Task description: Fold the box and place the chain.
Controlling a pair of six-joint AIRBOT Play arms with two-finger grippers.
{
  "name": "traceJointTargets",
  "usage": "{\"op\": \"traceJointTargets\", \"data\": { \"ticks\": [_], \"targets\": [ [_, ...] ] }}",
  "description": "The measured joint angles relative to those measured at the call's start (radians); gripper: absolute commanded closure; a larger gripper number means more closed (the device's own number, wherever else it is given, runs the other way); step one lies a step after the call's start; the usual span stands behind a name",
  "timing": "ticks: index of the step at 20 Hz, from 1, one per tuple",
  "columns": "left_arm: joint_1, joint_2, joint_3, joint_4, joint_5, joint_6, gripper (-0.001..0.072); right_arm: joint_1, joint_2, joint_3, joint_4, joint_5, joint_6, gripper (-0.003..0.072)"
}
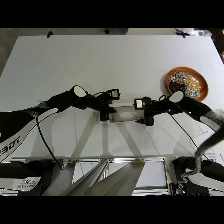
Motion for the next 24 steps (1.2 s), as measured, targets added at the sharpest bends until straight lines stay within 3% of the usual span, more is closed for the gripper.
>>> {"op": "traceJointTargets", "data": {
  "ticks": [5,6,8,10,24],
  "targets": [
    [0.0,0.0,0.0,0.0,0.0,0.001,0.0698,0.0,-0.033,0.013,0.017,0.021,-0.003,0.0064],
    [0.0,0.0,0.0,0.0,0.0,0.001,0.0698,0.0,-0.037,0.014,0.018,0.023,-0.003,0.0156],
    [0.0,0.0,0.0,0.0,0.0,0.003,0.0698,0.0,-0.04,0.016,0.018,0.028,-0.003,0.0187],
    [0.0,0.0,0.0,0.0,0.0,0.003,0.0698,0.0,-0.042,0.016,0.017,0.028,-0.003,0.0298],
    [0.0,0.0,0.0,0.0,0.0,0.002,0.0698,0.0,-0.044,0.016,-0.029,0.024,0.005,0.0282]
  ]
}}
